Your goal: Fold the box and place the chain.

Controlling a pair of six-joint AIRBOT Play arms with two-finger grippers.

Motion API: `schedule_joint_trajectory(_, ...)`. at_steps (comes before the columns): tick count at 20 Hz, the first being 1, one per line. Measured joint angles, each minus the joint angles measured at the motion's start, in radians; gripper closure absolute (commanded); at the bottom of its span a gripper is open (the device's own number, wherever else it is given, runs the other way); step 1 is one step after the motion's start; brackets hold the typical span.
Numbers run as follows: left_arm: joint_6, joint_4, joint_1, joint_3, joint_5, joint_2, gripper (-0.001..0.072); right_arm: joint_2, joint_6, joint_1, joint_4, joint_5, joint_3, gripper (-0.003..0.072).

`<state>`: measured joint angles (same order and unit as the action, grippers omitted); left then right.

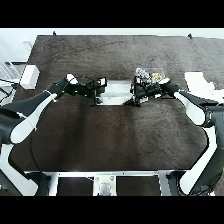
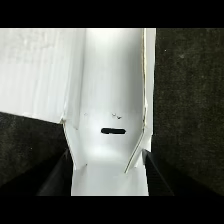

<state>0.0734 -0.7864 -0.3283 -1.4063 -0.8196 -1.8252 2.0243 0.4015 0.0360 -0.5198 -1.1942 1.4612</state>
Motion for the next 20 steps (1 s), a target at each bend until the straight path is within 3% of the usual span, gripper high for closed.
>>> schedule_joint_trajectory(2,0.005,0.003,0.0,0.0,-0.003,0.0,0.0421,0.0,0.0,0.0,0.0,0.0,0.0,0.0251)
schedule_joint_trajectory(4,0.01,0.005,0.0,0.0,-0.005,0.0,0.0529,0.0,0.0,0.0,0.0,0.0,0.0,0.0251)
schedule_joint_trajectory(7,0.013,0.007,0.0,0.0,-0.007,0.0,0.053,0.0,0.0,0.0,0.0,0.0,0.0,0.0251)
schedule_joint_trajectory(9,0.015,0.008,0.0,0.0,-0.007,0.0,0.0589,0.0,0.0,0.0,0.0,0.0,0.0,0.0251)
schedule_joint_trajectory(11,0.022,0.008,0.0,0.0,-0.008,0.0,0.0591,0.0,0.0,0.0,0.0,0.0,0.0,0.0251)
schedule_joint_trajectory(12,0.024,0.008,0.0,0.0,-0.009,0.0,0.0641,0.0,0.0,0.0,0.0,0.0,0.0,0.0251)
schedule_joint_trajectory(18,0.034,0.022,0.002,0.0,-0.022,0.0,0.0639,0.0,0.002,0.0,0.0,0.0,0.0,0.0251)
schedule_joint_trajectory(19,0.034,0.031,0.001,-0.002,-0.026,0.0,0.069,0.0,0.002,0.0,0.0,-0.001,0.0,0.0251)
schedule_joint_trajectory(20,0.034,0.037,0.002,-0.005,-0.03,0.0,0.0687,0.0,0.002,0.0,0.0,-0.001,0.0,0.0251)
